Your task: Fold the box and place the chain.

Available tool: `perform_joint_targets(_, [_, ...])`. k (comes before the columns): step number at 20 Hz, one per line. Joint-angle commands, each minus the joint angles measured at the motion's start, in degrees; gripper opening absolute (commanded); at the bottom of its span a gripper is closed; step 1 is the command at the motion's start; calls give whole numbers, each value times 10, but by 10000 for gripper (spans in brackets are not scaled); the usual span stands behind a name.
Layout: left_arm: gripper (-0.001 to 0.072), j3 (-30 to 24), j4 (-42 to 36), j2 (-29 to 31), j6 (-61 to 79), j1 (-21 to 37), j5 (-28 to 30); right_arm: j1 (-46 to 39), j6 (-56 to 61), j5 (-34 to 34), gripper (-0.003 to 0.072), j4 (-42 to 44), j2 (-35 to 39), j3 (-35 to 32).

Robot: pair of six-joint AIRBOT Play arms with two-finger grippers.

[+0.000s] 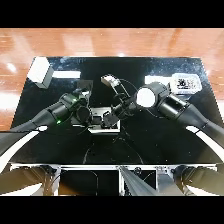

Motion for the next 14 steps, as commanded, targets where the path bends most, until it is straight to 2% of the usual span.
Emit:
perform_joint_targets(1, [16, 0, 0, 0, 0, 0, 0, -24, -2, 68, 562, -20, 23, -1])
perform_joint_targets(3, [16, 0, -3, 0, 0, 0, 1, -58, 0, 119, 562, -76, 57, -3])
perform_joint_targets(6, [16, 2, -4, 0, 0, 0, 1, -133, 10, 148, 562, -134, 115, -43])
perform_joint_targets(10, [20, 3, -4, 0, -1, 0, 2, -221, 20, 144, 562, -106, 185, -125])
perform_joint_targets(11, [43, 6, -4, 0, -1, 0, 5, -230, 20, 143, 562, -99, 196, -138])
perform_joint_targets(14, [380, 25, -4, 0, 0, 0, 17, -231, 20, 142, 562, -83, 207, -163])
